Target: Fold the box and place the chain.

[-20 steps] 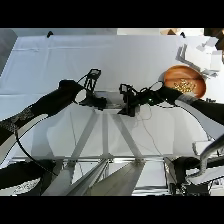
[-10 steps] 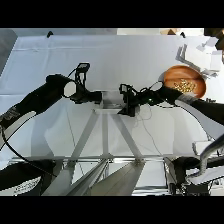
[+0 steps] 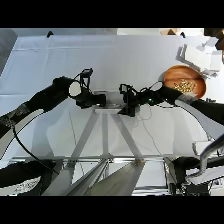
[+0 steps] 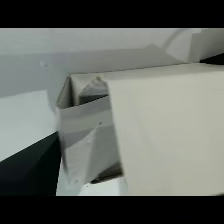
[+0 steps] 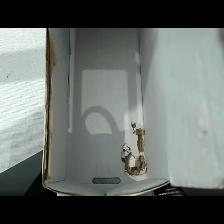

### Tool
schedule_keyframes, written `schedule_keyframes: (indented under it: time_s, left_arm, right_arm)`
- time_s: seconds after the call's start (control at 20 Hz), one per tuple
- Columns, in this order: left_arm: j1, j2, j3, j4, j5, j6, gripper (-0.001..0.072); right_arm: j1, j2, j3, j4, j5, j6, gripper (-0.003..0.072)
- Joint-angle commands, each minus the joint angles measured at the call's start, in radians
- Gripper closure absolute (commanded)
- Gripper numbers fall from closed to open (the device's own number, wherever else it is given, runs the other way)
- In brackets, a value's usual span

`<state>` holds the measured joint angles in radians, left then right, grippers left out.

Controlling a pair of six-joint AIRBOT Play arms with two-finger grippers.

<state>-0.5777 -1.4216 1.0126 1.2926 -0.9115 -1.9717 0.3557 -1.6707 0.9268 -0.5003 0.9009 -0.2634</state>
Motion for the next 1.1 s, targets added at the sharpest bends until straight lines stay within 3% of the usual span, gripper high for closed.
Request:
schedule_keyframes:
  time_s: [0.0,0.05,0.2,0.25,0.35,0.65,0.95,1.05]
  left_arm:
    - [-0.010,-0.007,0.001,-0.028,0.014,0.000,0.0156]
    - [-0.012,-0.008,0.001,-0.028,0.014,0.000,0.0221]
    - [-0.012,-0.008,0.001,-0.021,0.021,0.001,0.0225]
    - [-0.012,-0.008,0.001,-0.011,0.027,0.001,0.0271]
    - [-0.018,-0.008,0.001,0.038,0.044,0.001,0.0455]
    - [-0.069,-0.011,0.001,0.198,0.081,-0.016,0.0457]
    - [-0.127,-0.014,0.001,0.349,0.079,-0.188,0.0462]
    - [-0.148,-0.028,0.001,0.366,0.072,-0.213,0.0512]
  right_arm:
    - [0.000,0.001,0.001,0.000,0.000,0.000,0.0191]
    - [0.000,0.001,0.001,0.000,0.000,0.000,0.0191]
    - [0.000,0.001,0.001,0.000,0.000,0.000,0.0191]
    - [0.000,0.001,0.001,0.000,0.000,0.000,0.0191]
    - [0.000,0.001,0.001,0.000,0.000,0.000,0.0191]
    - [0.000,0.001,0.001,0.000,0.000,0.000,0.0191]
    - [0.000,0.001,0.001,0.000,0.000,0.000,0.0191]
    - [0.000,0.001,0.001,0.000,0.000,0.000,0.0191]
